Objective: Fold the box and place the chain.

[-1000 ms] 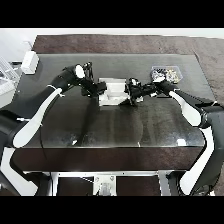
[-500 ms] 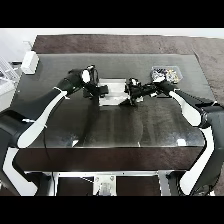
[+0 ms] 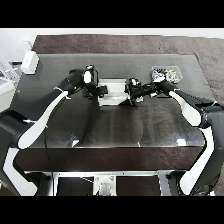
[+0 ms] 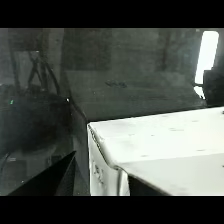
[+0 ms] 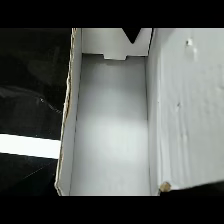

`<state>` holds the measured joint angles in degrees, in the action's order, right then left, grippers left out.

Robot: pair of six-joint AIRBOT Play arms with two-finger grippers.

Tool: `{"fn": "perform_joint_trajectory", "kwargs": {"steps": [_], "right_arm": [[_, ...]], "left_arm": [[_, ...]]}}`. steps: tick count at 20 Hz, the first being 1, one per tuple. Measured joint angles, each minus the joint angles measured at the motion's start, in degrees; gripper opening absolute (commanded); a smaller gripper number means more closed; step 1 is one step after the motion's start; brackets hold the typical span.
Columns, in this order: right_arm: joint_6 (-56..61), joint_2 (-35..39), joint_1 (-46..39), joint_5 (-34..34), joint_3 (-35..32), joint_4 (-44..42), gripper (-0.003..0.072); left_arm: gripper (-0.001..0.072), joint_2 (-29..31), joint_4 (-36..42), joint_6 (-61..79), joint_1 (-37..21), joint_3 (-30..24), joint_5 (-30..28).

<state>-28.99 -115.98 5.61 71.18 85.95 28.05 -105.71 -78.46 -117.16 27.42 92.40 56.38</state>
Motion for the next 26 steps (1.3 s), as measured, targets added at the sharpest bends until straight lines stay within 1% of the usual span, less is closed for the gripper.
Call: {"fn": "perform_joint_trajectory", "kwargs": {"steps": [3,9,10,11,15,16,17,26], "right_arm": [[0.0,0.0,0.0,0.0,0.0,0.0,0.0515],[0.0,0.0,0.0,0.0,0.0,0.0,0.0516],[0.0,0.0,0.0,0.0,0.0,0.0,0.0516],[0.0,0.0,0.0,0.0,0.0,0.0,0.0516],[0.0,0.0,0.1,0.0,0.0,0.0,0.0516],[0.0,0.0,0.1,0.1,0.0,0.0,0.0516],[0.0,0.0,0.1,0.1,0.0,0.0,0.0515],[0.0,0.0,0.0,0.1,0.0,0.0,0.0516]], "left_arm": [[0.0366,-1.4,-1.3,-1.8,0.1,3.0,2.6],[0.0365,-5.3,-3.2,-6.6,1.1,10.1,10.7],[0.0299,-5.9,-3.4,-7.4,1.2,11.1,11.9],[0.0211,-6.5,-3.5,-8.1,1.2,12.0,13.2],[0.0209,-7.6,-3.9,-9.7,1.4,13.6,16.6],[0.0140,-7.7,-4.0,-9.9,1.4,13.8,17.1],[0.0025,-8.0,-3.9,-10.1,1.4,13.9,17.5],[0.0024,-8.9,-3.7,-9.4,1.4,14.9,19.4]]}}
